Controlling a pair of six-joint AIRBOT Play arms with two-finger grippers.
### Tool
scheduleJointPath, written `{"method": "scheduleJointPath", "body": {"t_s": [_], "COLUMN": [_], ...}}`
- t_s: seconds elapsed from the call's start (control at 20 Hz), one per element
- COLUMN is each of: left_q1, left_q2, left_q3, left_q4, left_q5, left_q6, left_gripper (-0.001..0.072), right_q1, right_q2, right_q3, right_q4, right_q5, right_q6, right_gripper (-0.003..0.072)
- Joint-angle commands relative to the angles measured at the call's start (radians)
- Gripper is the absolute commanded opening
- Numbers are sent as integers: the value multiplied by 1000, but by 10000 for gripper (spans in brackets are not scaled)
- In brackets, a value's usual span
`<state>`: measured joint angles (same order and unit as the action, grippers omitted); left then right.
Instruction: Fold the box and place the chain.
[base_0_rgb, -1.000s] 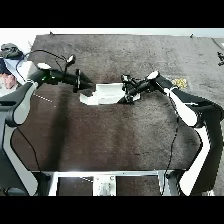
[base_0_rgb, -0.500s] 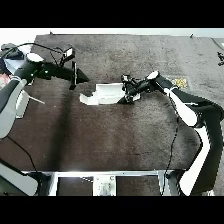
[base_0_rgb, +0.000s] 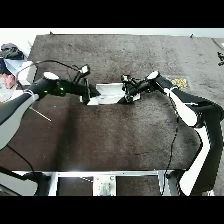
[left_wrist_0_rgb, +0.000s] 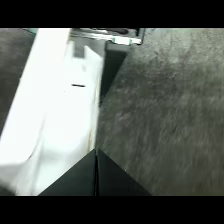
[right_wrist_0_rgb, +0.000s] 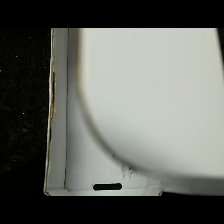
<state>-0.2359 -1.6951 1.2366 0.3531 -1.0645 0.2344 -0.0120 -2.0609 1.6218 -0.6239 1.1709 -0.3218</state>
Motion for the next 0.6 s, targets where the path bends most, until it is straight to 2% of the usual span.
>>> {"method": "scheduleJointPath", "body": {"t_s": [0.0,0.35,0.55], "left_q1": [-49,-24,-24], "left_q2": [-26,-112,-167], "left_q3": [-12,188,203], "left_q4": [-33,-52,-48], "left_q5": [111,164,233], "left_q6": [-32,-155,-166], "left_gripper": [8,8,8], "right_q1": [0,0,0], "right_q2": [0,0,0], "right_q3": [0,0,0], "right_q4": [0,0,0], "right_q5": [0,0,0], "right_q6": [0,0,0], "right_gripper": [531,531,531]}}
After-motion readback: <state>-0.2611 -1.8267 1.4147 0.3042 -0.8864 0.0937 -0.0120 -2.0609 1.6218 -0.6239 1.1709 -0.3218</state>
